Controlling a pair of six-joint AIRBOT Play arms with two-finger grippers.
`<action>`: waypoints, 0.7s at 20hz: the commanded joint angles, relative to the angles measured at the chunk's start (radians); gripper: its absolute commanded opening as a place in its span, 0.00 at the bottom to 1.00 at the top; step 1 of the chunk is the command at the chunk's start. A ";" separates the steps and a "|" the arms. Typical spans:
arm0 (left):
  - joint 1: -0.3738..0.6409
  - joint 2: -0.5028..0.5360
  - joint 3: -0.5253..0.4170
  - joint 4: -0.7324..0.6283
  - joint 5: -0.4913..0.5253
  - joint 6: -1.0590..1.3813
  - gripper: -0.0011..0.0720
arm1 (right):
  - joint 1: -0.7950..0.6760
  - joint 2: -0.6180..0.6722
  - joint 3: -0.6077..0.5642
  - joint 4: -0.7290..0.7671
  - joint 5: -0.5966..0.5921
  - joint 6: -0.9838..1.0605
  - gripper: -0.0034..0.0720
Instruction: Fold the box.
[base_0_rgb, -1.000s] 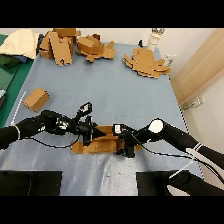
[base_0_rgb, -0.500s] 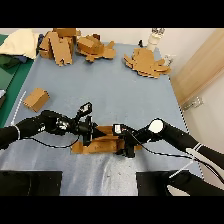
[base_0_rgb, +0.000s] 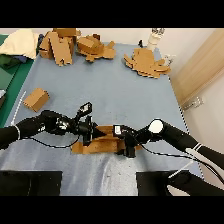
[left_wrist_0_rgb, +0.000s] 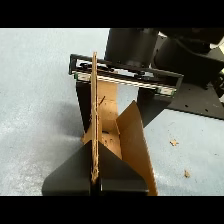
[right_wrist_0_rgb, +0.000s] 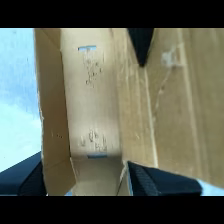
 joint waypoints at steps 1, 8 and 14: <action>0.000 -0.001 0.001 0.000 0.000 0.000 0.03 | 0.001 0.000 -0.003 -0.026 -0.024 0.000 0.97; 0.000 -0.001 0.001 0.000 0.000 0.000 0.03 | 0.044 0.000 -0.003 -0.045 -0.073 0.000 0.97; 0.000 -0.001 0.001 0.000 0.000 0.000 0.03 | 0.076 -0.001 -0.003 -0.073 -0.104 0.000 0.97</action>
